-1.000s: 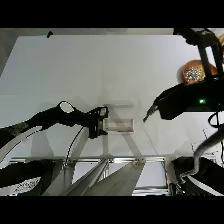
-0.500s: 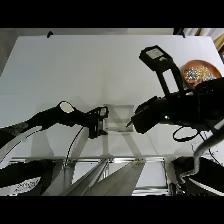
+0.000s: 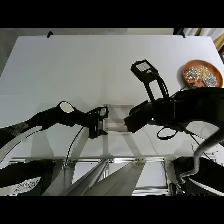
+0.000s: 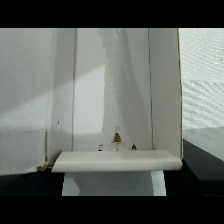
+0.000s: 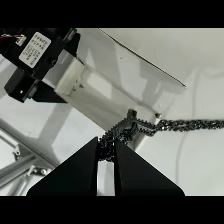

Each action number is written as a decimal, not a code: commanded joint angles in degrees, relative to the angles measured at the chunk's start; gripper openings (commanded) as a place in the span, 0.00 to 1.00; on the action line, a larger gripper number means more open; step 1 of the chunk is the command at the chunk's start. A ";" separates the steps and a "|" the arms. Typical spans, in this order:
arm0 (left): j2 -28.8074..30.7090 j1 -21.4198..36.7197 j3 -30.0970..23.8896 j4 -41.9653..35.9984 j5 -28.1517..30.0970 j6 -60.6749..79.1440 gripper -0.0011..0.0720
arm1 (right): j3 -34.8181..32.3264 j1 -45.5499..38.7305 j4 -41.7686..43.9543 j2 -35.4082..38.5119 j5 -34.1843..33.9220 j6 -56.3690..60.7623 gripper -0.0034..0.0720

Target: Fold the box and place the chain.

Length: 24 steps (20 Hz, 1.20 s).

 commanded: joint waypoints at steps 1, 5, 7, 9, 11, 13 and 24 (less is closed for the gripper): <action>0.02 0.00 -0.02 0.00 0.00 0.02 0.39 | -2.45 0.07 0.33 -0.02 -2.73 0.13 0.05; 0.02 0.00 -0.02 0.02 0.00 0.02 0.39 | -6.32 0.07 2.97 -0.04 -8.41 0.11 0.05; 0.02 0.00 -0.02 0.02 0.00 0.02 0.39 | -7.96 0.09 3.19 -0.04 -11.13 0.11 0.05; 0.02 0.00 -0.02 0.00 0.00 0.02 0.39 | -9.75 0.07 3.15 -0.04 -13.40 0.09 0.05; 0.02 0.00 -0.02 0.02 0.00 0.02 0.39 | -11.41 0.07 3.17 -0.87 -15.19 0.09 0.05; 0.02 0.00 -0.02 0.02 0.00 0.02 0.39 | -12.11 0.07 3.17 -3.78 -17.16 0.02 0.05; 0.02 0.00 -0.02 0.02 -0.02 0.02 0.39 | -12.11 0.07 13.22 -16.11 -22.53 -6.58 0.05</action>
